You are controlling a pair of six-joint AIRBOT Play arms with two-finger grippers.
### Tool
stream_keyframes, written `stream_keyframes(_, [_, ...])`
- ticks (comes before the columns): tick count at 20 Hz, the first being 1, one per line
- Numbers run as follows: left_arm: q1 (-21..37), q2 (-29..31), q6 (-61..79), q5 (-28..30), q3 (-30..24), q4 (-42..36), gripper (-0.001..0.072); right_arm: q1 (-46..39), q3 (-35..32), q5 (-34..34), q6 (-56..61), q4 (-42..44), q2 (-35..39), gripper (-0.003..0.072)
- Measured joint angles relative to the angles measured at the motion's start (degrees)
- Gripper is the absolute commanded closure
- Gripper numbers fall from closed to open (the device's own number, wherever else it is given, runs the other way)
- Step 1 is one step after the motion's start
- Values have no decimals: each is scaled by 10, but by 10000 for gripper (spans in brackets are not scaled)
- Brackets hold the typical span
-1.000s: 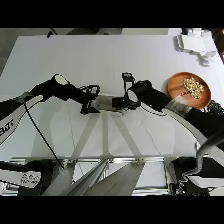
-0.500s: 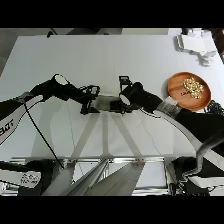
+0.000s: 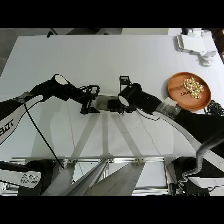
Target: Fold the box and place the chain.
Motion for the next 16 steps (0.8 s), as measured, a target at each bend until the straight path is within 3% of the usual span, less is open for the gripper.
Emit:
stream_keyframes(4, [0,0,0,0,0,0,277,-2,0,28,-39,-1,53,112])
stream_keyframes(10, [0,0,0,0,0,0,277,-24,0,130,-165,-18,176,111])
stream_keyframes(15, [0,0,-1,0,0,0,277,-144,0,162,-258,-40,242,107])
stream_keyframes(16, [0,0,-1,0,0,0,277,-183,0,164,-278,-41,245,69])
